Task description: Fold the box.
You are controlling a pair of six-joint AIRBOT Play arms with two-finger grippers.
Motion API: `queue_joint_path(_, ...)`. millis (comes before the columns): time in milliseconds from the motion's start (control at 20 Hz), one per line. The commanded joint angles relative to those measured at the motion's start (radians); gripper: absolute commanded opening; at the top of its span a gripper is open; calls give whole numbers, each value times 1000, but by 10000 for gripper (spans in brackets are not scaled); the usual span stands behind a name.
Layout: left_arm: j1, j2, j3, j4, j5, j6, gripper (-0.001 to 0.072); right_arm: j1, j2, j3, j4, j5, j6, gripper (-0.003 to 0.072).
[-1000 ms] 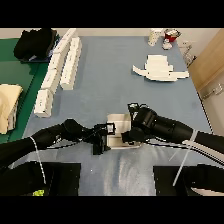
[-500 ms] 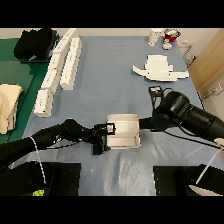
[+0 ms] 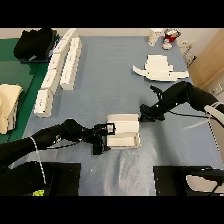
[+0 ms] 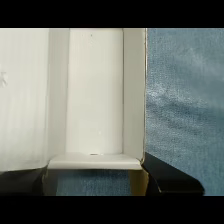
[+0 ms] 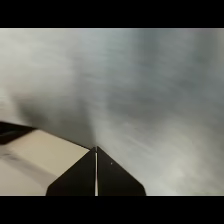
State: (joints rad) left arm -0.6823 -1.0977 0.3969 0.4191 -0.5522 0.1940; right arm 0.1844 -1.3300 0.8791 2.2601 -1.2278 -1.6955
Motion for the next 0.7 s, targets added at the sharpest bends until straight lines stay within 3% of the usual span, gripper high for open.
queue_joint_path(0,0,0,1,0,0,0,402,-25,-135,67,312,-157,-376,2)
queue_joint_path(350,0,0,1,0,0,0,402,47,-95,73,256,-222,-536,3)
queue_joint_path(650,0,0,1,0,0,0,402,118,42,-1,195,-144,-675,3)
